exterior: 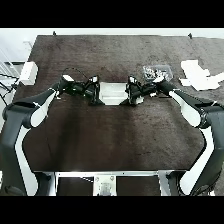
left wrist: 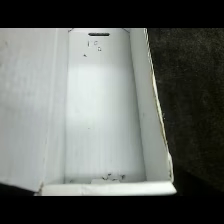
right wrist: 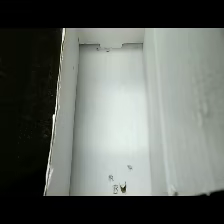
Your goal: Fold the box and place the chain.
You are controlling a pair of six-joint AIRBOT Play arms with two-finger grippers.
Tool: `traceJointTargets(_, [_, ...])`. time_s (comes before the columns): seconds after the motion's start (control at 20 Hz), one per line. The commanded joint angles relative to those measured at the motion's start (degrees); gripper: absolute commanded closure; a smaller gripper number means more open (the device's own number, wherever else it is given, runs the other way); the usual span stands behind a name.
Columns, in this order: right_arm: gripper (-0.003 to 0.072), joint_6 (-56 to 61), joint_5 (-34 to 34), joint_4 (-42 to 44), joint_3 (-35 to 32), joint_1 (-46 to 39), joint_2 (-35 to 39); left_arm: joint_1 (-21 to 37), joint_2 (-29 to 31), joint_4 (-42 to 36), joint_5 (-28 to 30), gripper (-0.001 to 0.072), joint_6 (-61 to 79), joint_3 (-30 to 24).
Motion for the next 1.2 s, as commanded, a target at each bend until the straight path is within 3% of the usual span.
traceJointTargets(0.0, [-0.0034,0.2,0.9,0.0,0.0,-0.4,0.3,0.0,0.0,0.0,0.0,0.0236,0.0,0.0])
traceJointTargets(0.4, [-0.0034,5.9,1.1,-10.9,0.0,-3.4,4.6,0.0,0.0,0.0,0.0,0.0235,0.0,0.0])
traceJointTargets(0.65, [-0.0034,8.8,2.2,-10.3,0.0,-7.7,10.6,0.0,0.0,0.0,0.0,0.0236,0.0,0.0])
traceJointTargets(0.75, [-0.0019,11.6,6.1,-4.3,0.0,-7.8,12.2,0.0,0.0,0.0,0.0,0.0236,0.0,0.0])
traceJointTargets(0.8, [0.0237,12.1,9.3,0.6,0.0,-7.4,12.2,0.0,0.0,0.0,0.0,0.0236,0.0,0.0])
traceJointTargets(0.85, [0.0651,12.0,11.9,4.2,-0.1,-6.8,12.0,0.0,0.0,0.0,0.0,0.0236,0.0,0.0])
traceJointTargets(1.0, [0.0672,11.8,11.0,8.8,-0.9,-3.9,10.9,0.0,0.0,0.0,0.0,0.0236,0.0,0.0])
traceJointTargets(1.15, [0.0672,15.2,2.0,9.0,-1.0,-0.7,9.7,0.0,0.0,0.0,0.0,0.0235,0.0,0.0])
